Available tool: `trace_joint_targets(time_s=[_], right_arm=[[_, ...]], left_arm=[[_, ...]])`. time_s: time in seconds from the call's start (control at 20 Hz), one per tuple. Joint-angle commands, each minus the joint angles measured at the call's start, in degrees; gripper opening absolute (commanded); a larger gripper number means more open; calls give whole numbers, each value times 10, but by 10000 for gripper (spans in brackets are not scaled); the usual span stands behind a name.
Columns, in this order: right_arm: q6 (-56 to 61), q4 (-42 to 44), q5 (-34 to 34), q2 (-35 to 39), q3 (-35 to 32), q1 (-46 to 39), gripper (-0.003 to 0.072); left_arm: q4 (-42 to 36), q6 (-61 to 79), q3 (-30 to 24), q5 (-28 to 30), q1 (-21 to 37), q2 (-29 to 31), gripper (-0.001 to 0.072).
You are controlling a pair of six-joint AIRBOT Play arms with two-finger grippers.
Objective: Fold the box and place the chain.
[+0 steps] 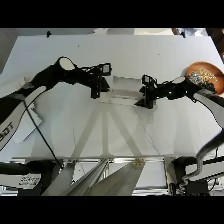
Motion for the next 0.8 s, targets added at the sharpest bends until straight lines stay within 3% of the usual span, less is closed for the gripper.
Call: trace_joint_targets(time_s=[0.0, 0.05, 0.15, 0.4, 0.6, 0.75], right_arm=[[0, 0, 1, 0, 0, 0, 334], [0, 0, 1, 0, 0, 0, 334], [0, 0, 1, 0, 0, 0, 334], [0, 0, 1, 0, 0, 0, 334], [0, 0, 1, 0, 0, 0, 334], [0, 0, 1, 0, 0, 0, 334]], left_arm=[[26, -31, -75, 3, 39, 80, 139], [26, -40, -100, 3, 55, 94, 138], [28, -101, -141, 4, 90, 110, 11], [45, -375, -160, 78, 128, 89, 10], [78, -511, -160, 118, 118, 60, 10], [80, -522, -160, 120, 97, 29, 10]])
